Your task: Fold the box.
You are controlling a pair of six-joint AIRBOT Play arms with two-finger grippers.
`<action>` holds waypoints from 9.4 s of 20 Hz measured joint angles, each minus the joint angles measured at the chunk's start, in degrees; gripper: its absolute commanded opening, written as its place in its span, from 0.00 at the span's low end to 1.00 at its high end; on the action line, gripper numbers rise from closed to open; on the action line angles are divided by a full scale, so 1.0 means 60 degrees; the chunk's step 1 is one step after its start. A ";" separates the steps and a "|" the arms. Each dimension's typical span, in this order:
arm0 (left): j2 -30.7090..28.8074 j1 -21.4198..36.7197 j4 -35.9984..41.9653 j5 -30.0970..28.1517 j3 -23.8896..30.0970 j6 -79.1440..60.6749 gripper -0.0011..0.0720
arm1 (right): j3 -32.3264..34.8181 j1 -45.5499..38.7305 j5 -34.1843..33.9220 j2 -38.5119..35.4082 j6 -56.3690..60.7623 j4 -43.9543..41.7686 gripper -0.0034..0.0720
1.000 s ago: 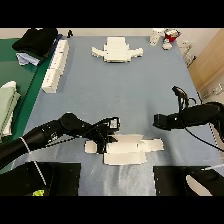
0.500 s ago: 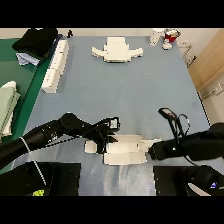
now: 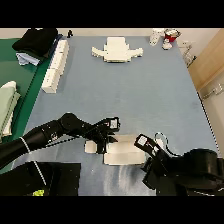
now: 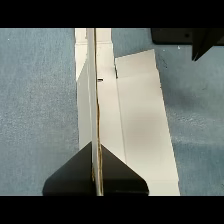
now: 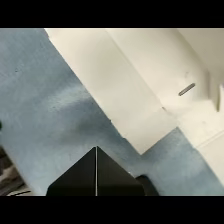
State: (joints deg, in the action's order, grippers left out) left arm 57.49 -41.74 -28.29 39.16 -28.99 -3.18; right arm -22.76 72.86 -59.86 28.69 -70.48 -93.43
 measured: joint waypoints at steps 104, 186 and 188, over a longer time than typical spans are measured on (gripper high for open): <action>0.0000 0.0000 0.0004 -0.0004 0.0000 0.0000 0.03 | 0.0907 -0.5963 0.2353 0.0098 -1.1387 -0.2728 1.00; 0.0000 0.0000 0.0004 -0.0007 0.0000 0.0004 0.03 | 0.1333 -0.6965 0.2980 0.2929 -1.6921 -0.5785 0.73; 0.0000 0.0000 0.0004 -0.0007 0.0000 0.0000 0.03 | 0.1341 -0.6965 0.3024 0.2965 -1.6921 -0.5785 0.73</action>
State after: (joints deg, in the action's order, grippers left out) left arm 57.49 -41.74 -28.27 39.11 -28.99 -3.18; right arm -14.72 31.07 -41.71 46.48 -172.00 -128.14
